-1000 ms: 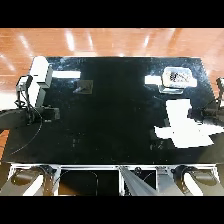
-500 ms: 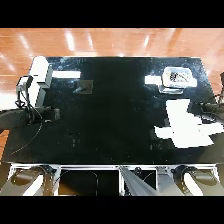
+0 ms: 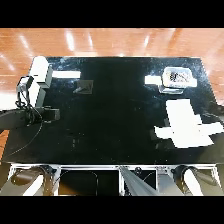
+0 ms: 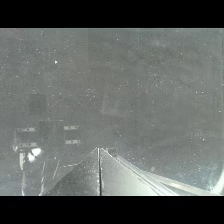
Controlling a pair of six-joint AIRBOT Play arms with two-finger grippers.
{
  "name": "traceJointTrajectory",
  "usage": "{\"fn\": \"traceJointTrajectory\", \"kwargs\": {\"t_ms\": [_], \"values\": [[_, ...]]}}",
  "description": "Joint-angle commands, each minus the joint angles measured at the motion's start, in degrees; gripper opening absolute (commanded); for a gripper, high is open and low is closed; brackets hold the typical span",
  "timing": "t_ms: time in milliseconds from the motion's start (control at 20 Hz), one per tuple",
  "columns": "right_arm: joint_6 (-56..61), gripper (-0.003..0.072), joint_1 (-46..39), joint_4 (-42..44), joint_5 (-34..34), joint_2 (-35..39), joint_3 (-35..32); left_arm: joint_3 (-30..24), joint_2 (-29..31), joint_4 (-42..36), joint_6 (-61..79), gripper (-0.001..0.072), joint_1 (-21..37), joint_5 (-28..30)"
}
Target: Fold the box and place the chain.
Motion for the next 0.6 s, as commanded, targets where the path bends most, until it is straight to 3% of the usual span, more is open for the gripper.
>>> {"fn": "traceJointTrajectory", "kwargs": {"t_ms": [0,100,200,300,550], "values": [[-7.1,0.072,-22.7,17.2,-4.2,-6.9,0.3,0.0,0.0,0.1,0.0,0.0022,0.0,-0.2],[-18.5,0.072,-33.9,32.8,1.7,-13.4,1.3,0.0,0.0,0.1,0.0,0.0022,0.0,-1.1],[-28.6,0.072,-42.4,40.6,11.2,-19.4,3.3,0.0,0.0,0.2,0.0,0.0022,0.0,-2.4],[-34.7,0.072,-48.3,41.1,19.4,-25.5,6.7,0.0,0.0,0.2,0.0,0.0022,0.0,-4.0],[-36.9,0.072,-55.4,37.7,27.3,-39.3,15.0,0.0,0.0,0.3,0.0,0.0022,0.0,-3.9]]}}
